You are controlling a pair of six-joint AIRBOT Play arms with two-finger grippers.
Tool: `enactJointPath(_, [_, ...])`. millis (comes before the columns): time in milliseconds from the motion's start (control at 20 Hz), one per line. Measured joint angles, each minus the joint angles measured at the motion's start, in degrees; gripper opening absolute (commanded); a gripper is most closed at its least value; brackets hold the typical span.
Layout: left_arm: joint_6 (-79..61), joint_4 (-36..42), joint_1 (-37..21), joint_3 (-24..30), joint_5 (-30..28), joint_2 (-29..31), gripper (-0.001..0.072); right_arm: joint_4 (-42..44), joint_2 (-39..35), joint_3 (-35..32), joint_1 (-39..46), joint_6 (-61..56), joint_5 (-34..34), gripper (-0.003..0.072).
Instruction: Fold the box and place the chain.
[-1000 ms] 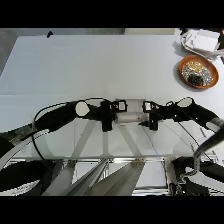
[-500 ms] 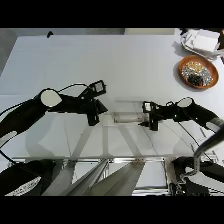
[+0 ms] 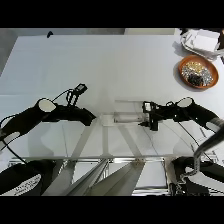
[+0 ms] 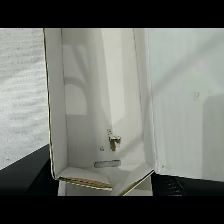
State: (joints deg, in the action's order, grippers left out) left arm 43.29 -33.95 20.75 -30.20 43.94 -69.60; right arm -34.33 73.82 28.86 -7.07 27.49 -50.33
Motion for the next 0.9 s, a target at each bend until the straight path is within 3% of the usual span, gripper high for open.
enactJointPath(300, [2.45,7.52,2.29,0.85,-1.66,-5.75,0.0001,0.00,0.00,0.00,0.00,0.00,0.00,0.0321])
enactJointPath(900, [-2.93,17.77,6.16,0.13,-1.40,-7.06,0.0011,0.02,0.00,0.00,0.00,0.02,0.00,0.0321])
